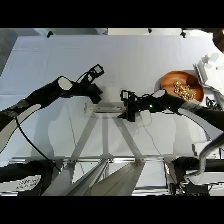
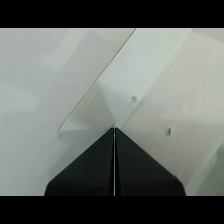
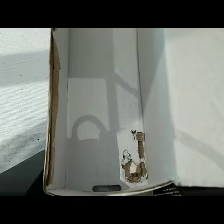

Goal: Fold the box and place the chain.

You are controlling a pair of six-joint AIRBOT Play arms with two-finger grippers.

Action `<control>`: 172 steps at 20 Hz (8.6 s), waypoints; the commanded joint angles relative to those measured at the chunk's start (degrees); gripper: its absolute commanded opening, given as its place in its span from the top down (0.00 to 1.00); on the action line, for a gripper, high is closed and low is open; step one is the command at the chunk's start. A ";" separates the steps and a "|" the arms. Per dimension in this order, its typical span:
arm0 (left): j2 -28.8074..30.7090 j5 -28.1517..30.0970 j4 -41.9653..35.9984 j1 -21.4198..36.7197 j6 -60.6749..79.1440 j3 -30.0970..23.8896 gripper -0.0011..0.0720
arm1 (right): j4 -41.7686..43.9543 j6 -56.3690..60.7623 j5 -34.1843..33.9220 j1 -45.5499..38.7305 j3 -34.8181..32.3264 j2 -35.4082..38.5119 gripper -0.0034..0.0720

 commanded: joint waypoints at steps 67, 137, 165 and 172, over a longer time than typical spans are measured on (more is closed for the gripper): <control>2.84 -18.08 0.85 5.77 33.90 -8.09 0.79 | -0.07 -0.02 -0.02 -0.02 0.02 0.00 0.45; 14.67 -13.99 -3.13 9.57 -43.91 -15.74 0.66 | -0.07 -0.02 -0.02 -0.02 0.02 0.00 0.45; 16.15 -8.09 -3.93 0.87 -43.71 -15.74 0.21 | -0.07 -0.02 -0.02 -0.02 0.02 0.00 0.45; 15.04 -4.81 -0.20 -2.84 -44.06 -15.74 0.22 | -0.07 -0.02 -0.02 -0.02 0.02 0.00 0.45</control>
